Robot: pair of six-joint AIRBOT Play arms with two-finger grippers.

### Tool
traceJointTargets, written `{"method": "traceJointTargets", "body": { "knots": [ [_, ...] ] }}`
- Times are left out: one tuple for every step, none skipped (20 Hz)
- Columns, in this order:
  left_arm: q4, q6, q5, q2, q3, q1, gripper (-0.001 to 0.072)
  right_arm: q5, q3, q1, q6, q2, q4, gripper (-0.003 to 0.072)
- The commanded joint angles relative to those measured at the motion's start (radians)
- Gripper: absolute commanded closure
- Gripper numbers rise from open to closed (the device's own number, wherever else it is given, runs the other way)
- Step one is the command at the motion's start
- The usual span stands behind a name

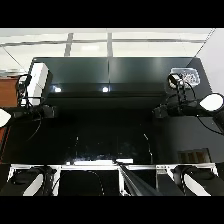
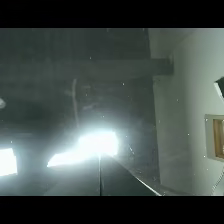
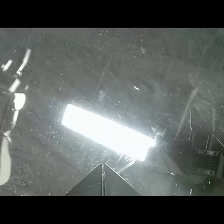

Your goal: Fold the box and place the chain.

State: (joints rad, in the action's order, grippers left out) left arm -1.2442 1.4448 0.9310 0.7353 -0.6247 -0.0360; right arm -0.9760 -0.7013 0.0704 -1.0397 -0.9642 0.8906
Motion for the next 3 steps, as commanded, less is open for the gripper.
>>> {"method": "traceJointTargets", "body": {
  "knots": [
    [0.003,0.000,-0.011,-0.010,0.021,-0.003,0.0683,-0.004,0.000,0.000,0.000,-0.001,0.001,0.0667],
    [0.003,-0.001,-0.011,-0.011,0.021,-0.003,0.0683,-0.005,0.000,0.000,0.000,-0.001,0.001,0.0667],
    [0.003,0.000,-0.011,-0.010,0.021,-0.003,0.0683,-0.004,0.000,0.000,0.000,-0.001,0.001,0.0667]
  ]
}}
